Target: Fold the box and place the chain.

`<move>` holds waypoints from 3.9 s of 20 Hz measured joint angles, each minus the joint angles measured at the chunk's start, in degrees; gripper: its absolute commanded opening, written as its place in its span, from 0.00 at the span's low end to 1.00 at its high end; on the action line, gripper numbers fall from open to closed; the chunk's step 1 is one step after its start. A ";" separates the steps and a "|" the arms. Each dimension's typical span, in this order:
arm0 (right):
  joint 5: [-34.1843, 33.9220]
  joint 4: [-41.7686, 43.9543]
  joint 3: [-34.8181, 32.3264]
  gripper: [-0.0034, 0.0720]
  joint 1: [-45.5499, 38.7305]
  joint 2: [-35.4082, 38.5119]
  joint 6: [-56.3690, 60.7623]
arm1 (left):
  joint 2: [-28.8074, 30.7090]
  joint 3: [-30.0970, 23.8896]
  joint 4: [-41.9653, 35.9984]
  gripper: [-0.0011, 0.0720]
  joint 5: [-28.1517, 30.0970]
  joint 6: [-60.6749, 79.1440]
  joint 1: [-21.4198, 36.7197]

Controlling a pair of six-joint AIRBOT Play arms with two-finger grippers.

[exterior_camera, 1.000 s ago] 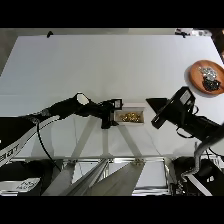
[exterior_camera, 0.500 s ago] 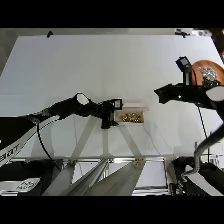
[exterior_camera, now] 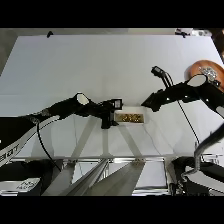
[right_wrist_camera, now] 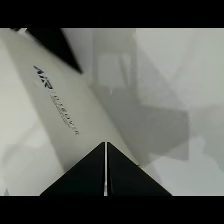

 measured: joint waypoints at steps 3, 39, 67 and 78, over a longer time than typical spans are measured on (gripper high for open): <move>1.84 -1.38 0.17 0.05 1.64 -0.37 -1.14 | 0.00 0.00 0.00 0.64 0.00 0.00 0.00; -15.15 -21.73 -3.98 0.29 22.75 13.25 3.69 | 0.00 0.00 -0.02 0.64 0.00 -0.07 0.00; -14.69 -21.92 -8.74 0.32 27.17 14.95 6.45 | 0.00 0.00 0.17 0.64 -0.44 0.13 -0.04; -18.18 -21.90 -10.45 0.32 26.12 22.25 8.59 | 0.00 0.00 -0.35 0.64 0.81 -0.35 0.02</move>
